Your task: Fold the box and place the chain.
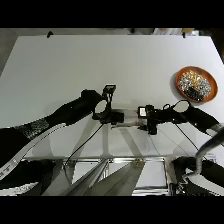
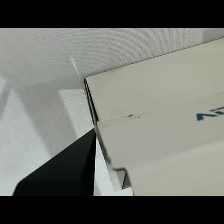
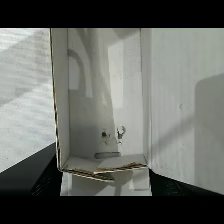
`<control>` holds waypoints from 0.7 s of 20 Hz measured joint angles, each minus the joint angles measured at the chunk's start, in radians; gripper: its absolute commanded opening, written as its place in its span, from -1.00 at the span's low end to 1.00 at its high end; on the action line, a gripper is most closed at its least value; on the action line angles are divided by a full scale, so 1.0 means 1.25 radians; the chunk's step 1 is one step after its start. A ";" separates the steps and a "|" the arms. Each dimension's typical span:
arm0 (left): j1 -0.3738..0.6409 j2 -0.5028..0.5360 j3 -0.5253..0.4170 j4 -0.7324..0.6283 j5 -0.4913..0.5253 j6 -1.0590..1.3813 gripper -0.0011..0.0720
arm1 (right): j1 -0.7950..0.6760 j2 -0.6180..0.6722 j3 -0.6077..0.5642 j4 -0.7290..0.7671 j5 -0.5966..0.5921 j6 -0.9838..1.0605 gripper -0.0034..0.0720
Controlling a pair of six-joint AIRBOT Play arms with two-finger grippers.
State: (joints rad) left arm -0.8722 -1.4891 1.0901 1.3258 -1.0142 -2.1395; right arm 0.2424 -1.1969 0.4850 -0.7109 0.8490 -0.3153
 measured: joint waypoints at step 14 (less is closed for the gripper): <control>-0.012 -0.051 0.028 0.022 -0.005 -0.010 -0.35 | 0.000 0.000 0.000 0.000 -0.002 0.001 0.18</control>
State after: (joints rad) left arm -0.8867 -1.5532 1.1255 1.3533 -1.0210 -2.1517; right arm 0.2420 -1.1969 0.4854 -0.7105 0.8471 -0.3145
